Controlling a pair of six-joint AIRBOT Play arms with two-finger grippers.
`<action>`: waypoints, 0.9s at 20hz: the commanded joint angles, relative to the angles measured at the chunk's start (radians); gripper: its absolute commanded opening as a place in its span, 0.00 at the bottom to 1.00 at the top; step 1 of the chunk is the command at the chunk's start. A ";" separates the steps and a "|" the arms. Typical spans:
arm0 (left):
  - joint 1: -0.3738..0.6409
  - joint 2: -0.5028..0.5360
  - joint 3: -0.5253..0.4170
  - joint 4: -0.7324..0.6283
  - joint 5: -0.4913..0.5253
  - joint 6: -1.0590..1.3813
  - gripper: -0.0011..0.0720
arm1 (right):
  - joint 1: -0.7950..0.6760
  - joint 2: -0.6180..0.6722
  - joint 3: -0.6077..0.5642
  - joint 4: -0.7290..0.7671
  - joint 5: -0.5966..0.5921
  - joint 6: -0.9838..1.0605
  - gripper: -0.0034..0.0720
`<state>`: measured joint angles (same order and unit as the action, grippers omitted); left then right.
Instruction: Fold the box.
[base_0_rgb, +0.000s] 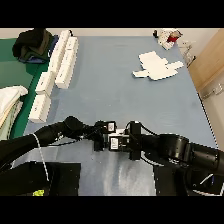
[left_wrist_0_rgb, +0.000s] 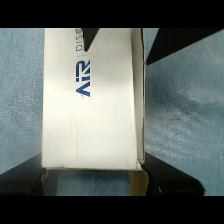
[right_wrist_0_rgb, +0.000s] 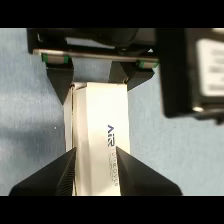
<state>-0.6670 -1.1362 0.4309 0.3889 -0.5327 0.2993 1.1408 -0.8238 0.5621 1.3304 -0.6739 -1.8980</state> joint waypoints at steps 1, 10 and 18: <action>0.000 0.001 0.000 0.000 0.002 -0.001 0.65 | -0.001 0.080 -0.004 0.035 0.010 0.142 0.55; 0.000 0.001 0.000 0.000 0.002 -0.001 0.65 | -0.064 0.164 -0.330 0.104 0.625 0.681 0.06; 0.000 0.001 0.000 0.000 0.002 -0.001 0.65 | -0.116 0.096 -0.340 0.137 0.620 0.698 0.06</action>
<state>-0.6670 -1.1362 0.4309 0.3885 -0.5308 0.2977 1.0321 -0.7029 0.2306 1.4555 -0.0711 -1.2190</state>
